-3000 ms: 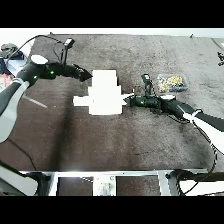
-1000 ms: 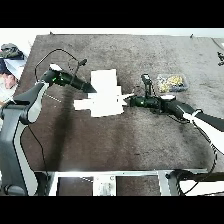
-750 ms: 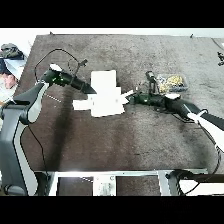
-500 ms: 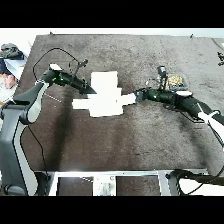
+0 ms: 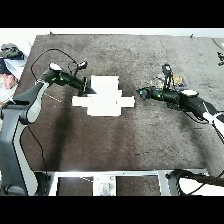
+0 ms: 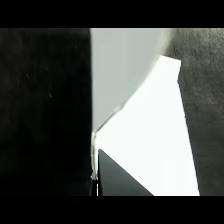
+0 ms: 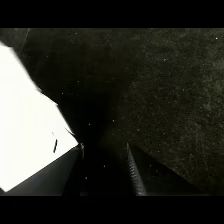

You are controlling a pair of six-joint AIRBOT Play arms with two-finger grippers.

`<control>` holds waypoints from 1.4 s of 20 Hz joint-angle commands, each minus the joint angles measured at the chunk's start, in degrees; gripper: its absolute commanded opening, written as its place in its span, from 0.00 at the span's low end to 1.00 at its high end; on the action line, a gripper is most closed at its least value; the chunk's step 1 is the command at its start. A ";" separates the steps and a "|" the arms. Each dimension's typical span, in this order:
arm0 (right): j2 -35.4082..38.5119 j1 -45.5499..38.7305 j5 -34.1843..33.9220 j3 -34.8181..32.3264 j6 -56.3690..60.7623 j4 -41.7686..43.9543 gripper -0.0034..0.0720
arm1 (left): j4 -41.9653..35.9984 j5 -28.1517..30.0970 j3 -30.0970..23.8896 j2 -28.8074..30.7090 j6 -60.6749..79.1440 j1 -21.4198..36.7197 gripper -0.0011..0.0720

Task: Fold the box and place the chain.

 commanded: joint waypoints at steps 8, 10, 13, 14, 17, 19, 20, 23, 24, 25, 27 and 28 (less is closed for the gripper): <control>-0.11 0.81 -3.21 0.07 -0.04 -0.66 0.49 | -1.64 8.46 -1.81 0.17 8.90 -0.09 0.02; -0.11 0.81 -3.21 0.07 -0.92 -0.66 0.49 | -1.57 9.73 -1.81 0.15 9.09 -0.07 0.02; -0.11 0.81 -4.50 0.07 -1.62 -0.66 0.49 | -1.40 11.21 -1.84 -0.57 10.45 -0.07 0.02; -0.11 0.81 -4.63 0.07 -1.68 -0.66 0.49 | -1.40 11.19 -1.84 -0.79 11.06 -0.07 0.02; -0.11 0.81 -4.52 0.07 -1.70 -0.66 0.49 | -1.11 11.72 -1.84 -1.42 11.02 -0.07 0.03; -0.11 0.81 -4.94 0.07 -1.73 -0.66 0.66 | -1.11 12.09 -1.84 -1.57 10.99 -0.07 0.03; -0.11 0.81 -5.05 0.07 -1.92 -0.68 0.74 | -1.11 12.11 -1.84 -1.57 10.99 -0.07 0.03; -0.11 0.90 -0.90 0.07 -9.09 -0.63 0.74 | -1.11 12.02 -1.84 -1.60 10.91 -0.07 0.03; -0.11 1.27 0.26 0.07 -12.35 -0.66 0.74 | -1.09 11.82 -1.84 -1.60 10.75 -0.07 0.03; -0.11 2.05 0.70 0.07 -16.76 -0.66 0.74 | -1.09 11.63 -1.84 -1.60 10.75 -0.07 0.03; -0.11 4.57 0.74 0.07 -28.11 -0.63 0.75 | -1.14 11.58 -1.81 -1.60 10.75 -0.07 0.03; -0.11 6.14 0.72 0.07 -33.35 -0.66 0.75 | -1.14 11.58 -1.81 -1.60 10.75 -0.07 0.03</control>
